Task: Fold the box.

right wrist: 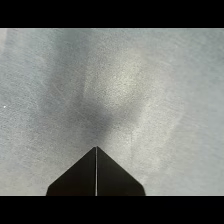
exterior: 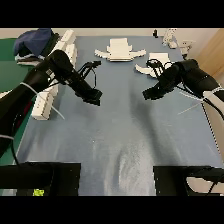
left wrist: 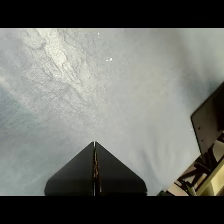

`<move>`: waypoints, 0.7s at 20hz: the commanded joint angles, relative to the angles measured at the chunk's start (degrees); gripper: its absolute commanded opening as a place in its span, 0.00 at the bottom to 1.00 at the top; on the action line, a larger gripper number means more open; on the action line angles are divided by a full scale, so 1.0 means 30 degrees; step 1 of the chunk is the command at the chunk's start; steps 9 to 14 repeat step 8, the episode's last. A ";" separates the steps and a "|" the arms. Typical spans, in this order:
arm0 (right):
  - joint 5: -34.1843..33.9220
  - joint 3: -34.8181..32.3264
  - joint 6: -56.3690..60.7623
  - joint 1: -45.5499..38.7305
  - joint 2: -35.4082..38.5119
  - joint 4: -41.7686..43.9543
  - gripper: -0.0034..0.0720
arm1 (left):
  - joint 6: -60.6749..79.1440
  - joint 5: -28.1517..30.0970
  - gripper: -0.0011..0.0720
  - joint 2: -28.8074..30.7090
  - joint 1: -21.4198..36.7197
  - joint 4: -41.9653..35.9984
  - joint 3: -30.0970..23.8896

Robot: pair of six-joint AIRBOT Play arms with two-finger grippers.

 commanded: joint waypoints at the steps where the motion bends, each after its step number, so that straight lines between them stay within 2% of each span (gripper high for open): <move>1: 0.0000 0.0015 0.0007 -0.0007 -0.0007 0.0007 0.05 | -0.0474 0.2157 0.03 0.1523 -0.0452 0.0168 -0.2419; 14: 0.0000 0.0015 0.0000 -0.0007 -0.0007 0.0007 0.05 | -0.0466 0.2025 0.03 0.1515 -0.0452 0.0182 -0.2448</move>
